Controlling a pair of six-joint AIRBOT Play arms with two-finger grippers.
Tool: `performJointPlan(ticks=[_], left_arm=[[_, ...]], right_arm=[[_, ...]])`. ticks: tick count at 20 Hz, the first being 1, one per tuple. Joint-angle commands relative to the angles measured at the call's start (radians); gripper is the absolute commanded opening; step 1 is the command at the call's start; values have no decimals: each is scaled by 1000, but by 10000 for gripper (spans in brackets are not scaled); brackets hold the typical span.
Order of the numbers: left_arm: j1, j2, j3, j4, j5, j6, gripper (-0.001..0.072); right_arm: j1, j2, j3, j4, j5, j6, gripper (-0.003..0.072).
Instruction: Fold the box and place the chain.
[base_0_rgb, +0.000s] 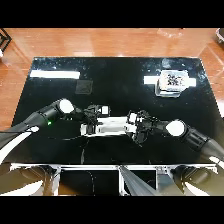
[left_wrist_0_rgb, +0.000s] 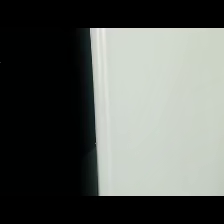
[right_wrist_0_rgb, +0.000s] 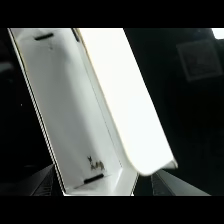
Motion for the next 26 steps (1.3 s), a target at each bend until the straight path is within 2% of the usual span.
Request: performJointPlan(ticks=[1,4,8,13,26], left_arm=[[0,-1,1,-12,0,0,21],[0,-1,1,-12,0,0,21],[0,-1,1,-11,0,0,21],[0,-1,1,-11,0,0,21],[0,-1,1,-11,1,-26,21]], right_arm=[[-45,-61,41,85,74,-68,703],[-87,-108,56,200,185,-158,703],[-74,-167,58,194,239,-196,703],[-57,-181,55,85,208,-199,703],[-57,-224,55,87,167,-256,703]])
